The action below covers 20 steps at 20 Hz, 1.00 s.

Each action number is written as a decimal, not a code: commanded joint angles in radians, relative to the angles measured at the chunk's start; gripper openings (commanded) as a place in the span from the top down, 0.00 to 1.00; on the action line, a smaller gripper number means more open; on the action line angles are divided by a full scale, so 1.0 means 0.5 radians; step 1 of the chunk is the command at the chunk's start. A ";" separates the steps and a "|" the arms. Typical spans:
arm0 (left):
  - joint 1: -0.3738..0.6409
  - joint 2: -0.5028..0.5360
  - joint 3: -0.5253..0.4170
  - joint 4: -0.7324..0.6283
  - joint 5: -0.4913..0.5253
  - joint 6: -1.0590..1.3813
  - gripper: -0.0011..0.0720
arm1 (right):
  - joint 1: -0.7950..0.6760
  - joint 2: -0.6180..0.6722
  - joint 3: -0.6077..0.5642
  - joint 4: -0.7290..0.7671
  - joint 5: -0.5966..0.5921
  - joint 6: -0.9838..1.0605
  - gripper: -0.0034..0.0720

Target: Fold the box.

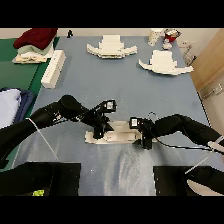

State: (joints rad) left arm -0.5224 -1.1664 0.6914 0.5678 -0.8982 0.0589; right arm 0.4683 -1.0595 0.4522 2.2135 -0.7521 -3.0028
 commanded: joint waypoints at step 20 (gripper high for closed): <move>0.183 0.349 0.003 0.497 -0.133 -1.459 0.17 | 0.002 -0.002 -0.001 -0.004 0.000 0.001 0.32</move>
